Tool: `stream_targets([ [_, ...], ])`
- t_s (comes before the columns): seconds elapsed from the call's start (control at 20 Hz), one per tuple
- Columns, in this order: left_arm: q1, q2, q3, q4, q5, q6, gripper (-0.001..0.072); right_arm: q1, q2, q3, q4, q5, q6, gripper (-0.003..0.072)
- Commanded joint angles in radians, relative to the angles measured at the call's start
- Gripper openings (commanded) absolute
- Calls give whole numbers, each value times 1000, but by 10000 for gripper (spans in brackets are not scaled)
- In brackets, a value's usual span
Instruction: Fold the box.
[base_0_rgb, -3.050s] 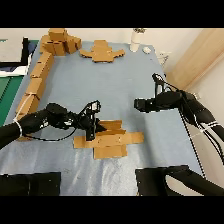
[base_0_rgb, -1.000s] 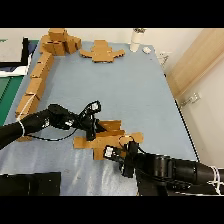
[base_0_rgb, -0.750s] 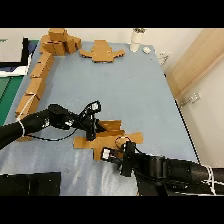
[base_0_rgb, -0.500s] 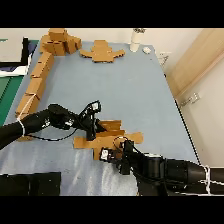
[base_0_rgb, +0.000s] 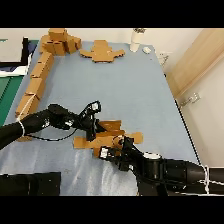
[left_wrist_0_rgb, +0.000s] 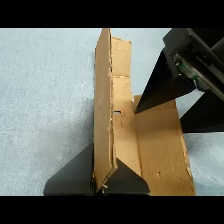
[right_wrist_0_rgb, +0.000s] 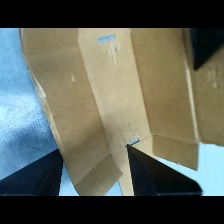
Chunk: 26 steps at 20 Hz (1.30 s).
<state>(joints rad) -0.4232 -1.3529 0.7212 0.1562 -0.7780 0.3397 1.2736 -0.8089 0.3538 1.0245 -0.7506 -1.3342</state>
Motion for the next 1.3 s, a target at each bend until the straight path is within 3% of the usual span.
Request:
stream_targets([
  [0.0, 0, -1, 0, 0, 0, 1, 12, 0, 7, 11, -14, -10, 24, 597],
  [0.2, 0, -1, 0, 0, 1, 0, 12, 0, 10, 39, -7, -48, 35, 615],
  [0.25, 0, -1, 0, 0, 0, 0, 12, 0, 13, 43, -15, -53, 35, 720],
  [0.55, 0, -1, 0, 0, 1, 1, 12, -91, 76, 42, -6, -66, -57, 720],
  [0.8, 0, -1, 0, 0, 1, 0, 12, -160, 158, 2, 19, 6, -189, 720],
  [0.95, 0, -1, 0, 0, 1, 0, 12, -303, 156, 8, 231, 84, -496, 720],
  [1.1, 0, -1, 0, 0, 0, 1, 12, -476, 155, 39, 529, 77, -892, 720],
  [1.25, 0, -1, 0, 0, 1, 0, 12, -586, 155, 49, 668, 68, -1075, 720],
])
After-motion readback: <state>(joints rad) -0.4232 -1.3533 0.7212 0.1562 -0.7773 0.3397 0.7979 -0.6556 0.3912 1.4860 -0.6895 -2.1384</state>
